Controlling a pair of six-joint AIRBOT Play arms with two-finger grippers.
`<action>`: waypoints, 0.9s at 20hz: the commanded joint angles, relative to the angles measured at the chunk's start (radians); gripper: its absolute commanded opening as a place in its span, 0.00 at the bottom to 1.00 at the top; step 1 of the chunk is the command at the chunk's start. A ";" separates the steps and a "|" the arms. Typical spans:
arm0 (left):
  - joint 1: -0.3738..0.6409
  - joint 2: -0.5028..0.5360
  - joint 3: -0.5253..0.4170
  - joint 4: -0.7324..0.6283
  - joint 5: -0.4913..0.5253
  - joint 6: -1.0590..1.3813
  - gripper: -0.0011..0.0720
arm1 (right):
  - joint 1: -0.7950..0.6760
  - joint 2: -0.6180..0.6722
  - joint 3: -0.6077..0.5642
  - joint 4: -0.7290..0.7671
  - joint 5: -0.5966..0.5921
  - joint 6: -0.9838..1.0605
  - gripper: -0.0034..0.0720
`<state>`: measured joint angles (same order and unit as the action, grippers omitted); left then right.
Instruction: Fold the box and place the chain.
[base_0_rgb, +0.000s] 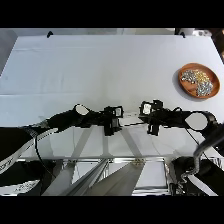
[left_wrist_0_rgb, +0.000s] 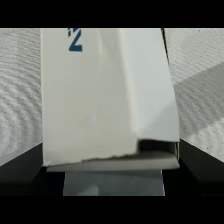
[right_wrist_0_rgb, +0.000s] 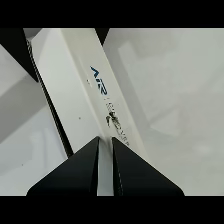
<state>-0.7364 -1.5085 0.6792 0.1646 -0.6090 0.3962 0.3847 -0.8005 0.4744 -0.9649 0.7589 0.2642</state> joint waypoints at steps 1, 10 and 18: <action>-0.001 0.001 0.000 0.001 -0.001 0.000 0.20 | 0.001 0.000 -0.018 0.000 -0.001 0.001 0.15; -0.001 0.001 0.000 0.001 -0.002 0.000 0.20 | 0.001 0.000 -0.021 0.021 -0.001 0.050 0.15; -0.001 0.001 0.000 0.001 -0.002 0.000 0.20 | 0.001 -0.011 -0.026 0.098 -0.042 0.050 0.10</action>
<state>-0.7364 -1.5085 0.6788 0.1654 -0.6128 0.3954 0.3843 -0.8043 0.4526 -0.8867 0.7284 0.3111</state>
